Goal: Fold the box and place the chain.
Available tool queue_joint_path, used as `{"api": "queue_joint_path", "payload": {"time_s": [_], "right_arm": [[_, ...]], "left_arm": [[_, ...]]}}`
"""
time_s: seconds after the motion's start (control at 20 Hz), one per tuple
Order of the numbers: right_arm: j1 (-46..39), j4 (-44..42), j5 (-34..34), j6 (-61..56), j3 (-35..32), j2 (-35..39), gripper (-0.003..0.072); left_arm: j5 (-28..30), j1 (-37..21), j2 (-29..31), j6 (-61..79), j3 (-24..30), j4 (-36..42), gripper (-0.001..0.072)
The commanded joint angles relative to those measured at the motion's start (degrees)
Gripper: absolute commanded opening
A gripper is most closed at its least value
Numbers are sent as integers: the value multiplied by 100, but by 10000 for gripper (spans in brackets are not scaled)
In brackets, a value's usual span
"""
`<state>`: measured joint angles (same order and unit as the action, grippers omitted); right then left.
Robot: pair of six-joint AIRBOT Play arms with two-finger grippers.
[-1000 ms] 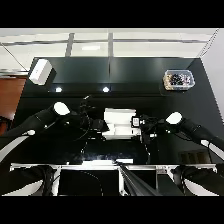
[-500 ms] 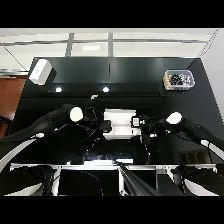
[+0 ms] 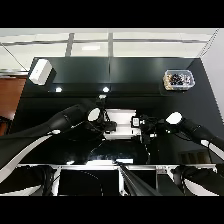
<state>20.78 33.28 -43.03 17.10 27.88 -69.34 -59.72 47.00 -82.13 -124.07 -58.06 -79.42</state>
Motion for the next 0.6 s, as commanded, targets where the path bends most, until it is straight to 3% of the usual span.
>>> {"api": "queue_joint_path", "payload": {"time_s": [0.0, 0.55], "right_arm": [[4, 0, -2, 0, 4, 2, 436], [4, 0, -2, 0, 4, 0, 435]], "left_arm": [[-229, 144, -109, -555, -105, -125, 383], [-487, 330, -505, -804, -564, -455, 345]]}}
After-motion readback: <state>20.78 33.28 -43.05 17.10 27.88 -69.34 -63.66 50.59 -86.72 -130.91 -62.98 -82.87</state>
